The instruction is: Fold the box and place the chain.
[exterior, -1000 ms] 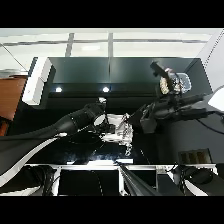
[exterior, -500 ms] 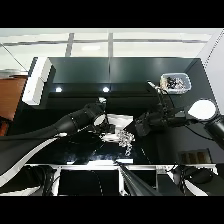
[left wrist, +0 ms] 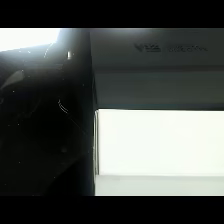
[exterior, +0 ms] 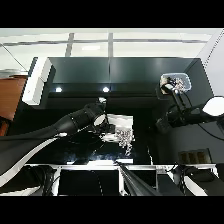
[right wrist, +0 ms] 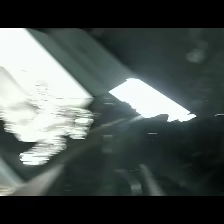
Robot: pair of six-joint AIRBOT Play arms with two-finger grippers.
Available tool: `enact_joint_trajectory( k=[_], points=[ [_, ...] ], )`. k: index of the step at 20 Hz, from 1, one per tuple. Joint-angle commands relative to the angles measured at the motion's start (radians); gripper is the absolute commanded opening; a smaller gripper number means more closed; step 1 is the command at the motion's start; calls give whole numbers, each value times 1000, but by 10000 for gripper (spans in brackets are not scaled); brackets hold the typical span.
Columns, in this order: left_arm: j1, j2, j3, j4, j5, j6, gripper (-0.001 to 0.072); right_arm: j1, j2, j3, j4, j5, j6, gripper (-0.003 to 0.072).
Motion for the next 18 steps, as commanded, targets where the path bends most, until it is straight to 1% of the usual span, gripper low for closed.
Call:
enact_joint_trajectory(
  k=[1, 4, 7, 8, 10, 13, 18],
  points=[
    [0, 0, 0, 1, -1, 0, 33, 15, -5, -132, -33, -203, -341, 712],
    [0, 0, 0, 1, 1, 0, 33, 126, -18, -173, 5, -278, -477, 712],
    [1, 0, 0, 1, 2, 0, 33, 235, -40, -226, 93, -407, -621, 710],
    [1, 0, 0, 0, 2, 0, 33, 258, -56, -233, 111, -427, -654, 710],
    [1, 0, 0, 0, 0, 0, 33, 288, -97, -234, 128, -446, -706, 703],
    [1, 0, 0, 0, -1, 0, 33, 302, -145, -234, 213, -448, -806, 703],
    [1, 0, 0, 0, -1, 0, 33, 306, -182, -235, 238, -461, -871, 703]
  ],
)
